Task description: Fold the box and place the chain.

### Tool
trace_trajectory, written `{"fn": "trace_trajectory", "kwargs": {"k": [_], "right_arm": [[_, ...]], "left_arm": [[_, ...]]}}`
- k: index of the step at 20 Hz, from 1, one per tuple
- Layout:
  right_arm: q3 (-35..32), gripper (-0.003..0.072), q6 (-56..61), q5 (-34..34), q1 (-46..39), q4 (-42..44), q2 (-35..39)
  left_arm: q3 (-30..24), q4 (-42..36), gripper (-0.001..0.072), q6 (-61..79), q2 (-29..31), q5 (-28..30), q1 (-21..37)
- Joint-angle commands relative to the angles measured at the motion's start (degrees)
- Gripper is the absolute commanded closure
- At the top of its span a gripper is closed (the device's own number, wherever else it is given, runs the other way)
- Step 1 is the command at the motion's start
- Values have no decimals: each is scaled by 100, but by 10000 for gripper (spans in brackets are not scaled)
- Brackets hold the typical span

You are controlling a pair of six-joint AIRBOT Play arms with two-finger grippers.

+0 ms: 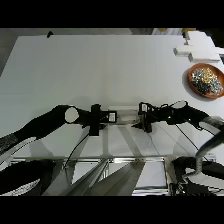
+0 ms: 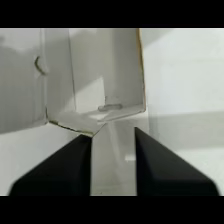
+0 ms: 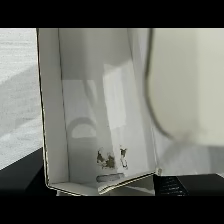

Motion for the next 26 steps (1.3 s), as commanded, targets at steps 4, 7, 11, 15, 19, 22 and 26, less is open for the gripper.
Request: {"fn": "trace_trajectory", "kwargs": {"k": [4, 7, 11, 15, 19, 22, 26], "right_arm": [[2, 273, 2, 0, 2, 2, 4], [2, 273, 2, 0, 4, 0, 4], [2, 273, 2, 2, 4, 0, 4], [2, 273, 2, 2, 4, 2, 4], [2, 273, 2, 2, 4, 0, 4], [2, 273, 2, 2, 4, 2, 4], [2, 273, 2, 2, 4, 0, 4]], "left_arm": [[-2, -660, 556, 413, -83, 553, -144], [-4, -859, 559, 415, -142, 597, -214], [-2, -1147, 526, 417, -295, 634, -424], [-2, -1246, 84, 409, -313, 649, -498], [-2, -822, 329, -358, -35, 557, -479], [-2, 205, 658, -1637, 485, 33, -479], [-2, 1753, 667, -4109, 1322, -1010, -424]]}}
